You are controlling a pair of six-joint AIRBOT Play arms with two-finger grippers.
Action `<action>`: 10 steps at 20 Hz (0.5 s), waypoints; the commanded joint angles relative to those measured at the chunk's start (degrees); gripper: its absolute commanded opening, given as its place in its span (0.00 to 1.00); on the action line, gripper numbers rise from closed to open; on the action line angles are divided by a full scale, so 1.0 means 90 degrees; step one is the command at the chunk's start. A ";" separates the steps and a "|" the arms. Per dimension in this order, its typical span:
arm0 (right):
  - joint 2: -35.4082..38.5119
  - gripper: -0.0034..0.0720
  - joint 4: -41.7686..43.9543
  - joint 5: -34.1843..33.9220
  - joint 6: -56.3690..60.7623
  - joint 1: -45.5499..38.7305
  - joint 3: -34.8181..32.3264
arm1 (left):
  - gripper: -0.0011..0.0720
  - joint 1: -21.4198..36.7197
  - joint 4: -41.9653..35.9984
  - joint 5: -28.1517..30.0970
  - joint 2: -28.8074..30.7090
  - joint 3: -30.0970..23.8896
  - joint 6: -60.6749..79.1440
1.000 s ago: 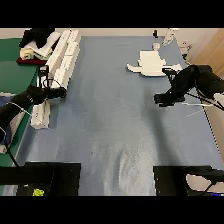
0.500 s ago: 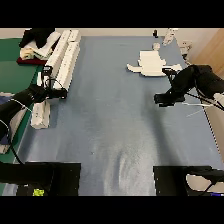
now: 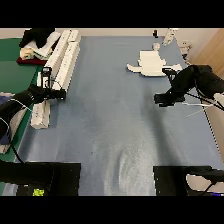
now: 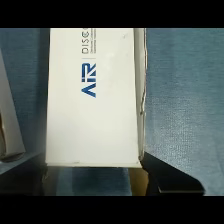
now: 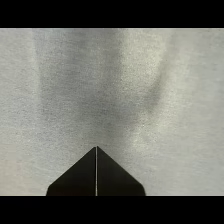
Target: Fold the box.
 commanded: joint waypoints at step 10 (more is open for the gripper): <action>-0.0002 0.05 0.0002 0.0000 0.0000 -0.0002 0.0005 | 0.52 0.0036 0.0007 0.0012 -0.0007 0.0005 -0.0005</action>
